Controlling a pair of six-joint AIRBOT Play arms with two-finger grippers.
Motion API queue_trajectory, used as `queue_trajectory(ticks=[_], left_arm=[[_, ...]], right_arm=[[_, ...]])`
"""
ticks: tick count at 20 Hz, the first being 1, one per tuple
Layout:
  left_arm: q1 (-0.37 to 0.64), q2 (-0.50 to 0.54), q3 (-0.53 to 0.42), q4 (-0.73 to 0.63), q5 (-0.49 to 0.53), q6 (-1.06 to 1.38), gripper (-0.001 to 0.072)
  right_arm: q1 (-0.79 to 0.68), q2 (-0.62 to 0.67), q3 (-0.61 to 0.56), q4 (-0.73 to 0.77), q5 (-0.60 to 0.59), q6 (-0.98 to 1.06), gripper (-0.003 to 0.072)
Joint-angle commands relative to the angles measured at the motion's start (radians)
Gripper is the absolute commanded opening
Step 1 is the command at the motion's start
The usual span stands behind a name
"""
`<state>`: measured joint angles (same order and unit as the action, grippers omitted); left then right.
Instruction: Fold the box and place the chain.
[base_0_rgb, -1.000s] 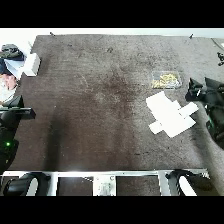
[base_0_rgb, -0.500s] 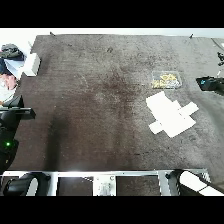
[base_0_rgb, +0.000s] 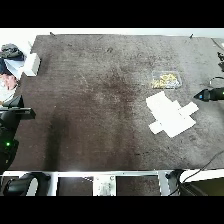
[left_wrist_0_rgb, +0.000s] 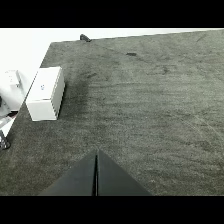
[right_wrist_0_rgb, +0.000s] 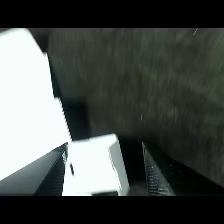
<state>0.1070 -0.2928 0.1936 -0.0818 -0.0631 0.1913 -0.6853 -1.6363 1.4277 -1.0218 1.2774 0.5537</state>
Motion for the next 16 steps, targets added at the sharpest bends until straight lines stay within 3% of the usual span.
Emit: queue_trajectory(ticks=[1, 8, 9, 16], left_arm=[[0.000, 0.001, 0.000, 0.000, 0.000, 0.000, 0.0011], [0.000, 0.001, 0.000, 0.000, 0.000, 0.000, 0.0011], [0.000, 0.001, 0.000, 0.000, 0.000, 0.000, 0.0011], [0.000, 0.001, 0.000, 0.000, 0.000, 0.000, 0.0011]], right_arm=[[0.000, -0.090, 0.067, -0.124, 0.115, 0.011, 0.0533], [0.047, -0.154, 0.066, -0.132, 0.148, -0.022, 0.0529], [0.059, -0.166, 0.066, -0.137, 0.154, -0.031, 0.0457], [0.042, -0.208, 0.068, -0.153, 0.165, -0.032, 0.0455]])
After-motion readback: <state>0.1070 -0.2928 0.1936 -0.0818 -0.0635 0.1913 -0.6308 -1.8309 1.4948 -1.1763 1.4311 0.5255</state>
